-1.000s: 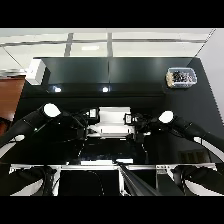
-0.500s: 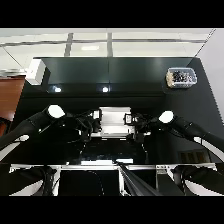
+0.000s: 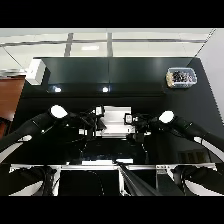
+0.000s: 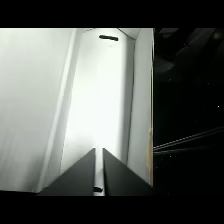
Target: Fold the box and place the chain.
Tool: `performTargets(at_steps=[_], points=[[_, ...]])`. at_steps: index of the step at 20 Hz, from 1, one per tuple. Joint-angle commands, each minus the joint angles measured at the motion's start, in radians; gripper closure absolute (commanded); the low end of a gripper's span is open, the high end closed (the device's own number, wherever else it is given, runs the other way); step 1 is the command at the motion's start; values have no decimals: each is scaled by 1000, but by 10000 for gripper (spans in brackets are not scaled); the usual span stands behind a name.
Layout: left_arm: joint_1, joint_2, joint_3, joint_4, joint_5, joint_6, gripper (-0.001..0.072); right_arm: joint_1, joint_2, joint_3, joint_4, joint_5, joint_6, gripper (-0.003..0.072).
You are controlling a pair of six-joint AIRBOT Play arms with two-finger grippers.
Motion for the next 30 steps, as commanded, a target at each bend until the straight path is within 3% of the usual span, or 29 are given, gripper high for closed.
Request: performTargets(at_steps=[1, 2, 3, 4, 5, 6, 7, 11, 14, 16, 19, 21, 23, 26, 30], points=[[-1, -1, 0, -10, 1, -32, 365, 0, 0, 1, 0, 0, 0, 519], [1, 0, 1, -6, -1, -64, 447, 0, 0, 1, 0, 0, 0, 520], [1, 2, 3, 17, -6, -68, 634, 0, 0, 1, 0, 0, 0, 519], [1, 3, 4, 25, -6, -71, 558, 0, 0, 1, 0, 0, 0, 520], [1, 6, 6, 27, -8, -89, 551, 0, 0, 1, 0, 0, 0, 519], [4, 17, 11, 53, -12, -98, 652, 0, 0, 1, 0, 0, 0, 519], [9, 34, 22, 90, -29, -116, 683, 0, 0, 1, 0, 1, 0, 520], [55, 148, 90, 374, -114, -483, 683, 0, 0, 1, 0, 1, 0, 519], [167, 218, 94, 612, -225, -807, 683, 0, 0, 1, 0, 0, 0, 520], [281, 216, 90, 661, -341, -1021, 683, 0, 0, 1, 0, 1, 0, 520], [467, 162, 53, 611, -443, -1316, 684, 0, 0, 1, 0, 1, 0, 519], [606, 111, 8, 417, -520, -1332, 684, 0, 0, 1, 0, 1, 0, 519], [703, 61, -54, 243, -491, -1321, 684, 0, 0, 1, 0, 0, 0, 520], [709, -23, -90, 160, -393, -1297, 684, 0, 0, 1, 0, 0, 0, 520], [585, -120, -81, 50, -340, -1245, 684, 0, 0, 1, 0, 0, 0, 520]])
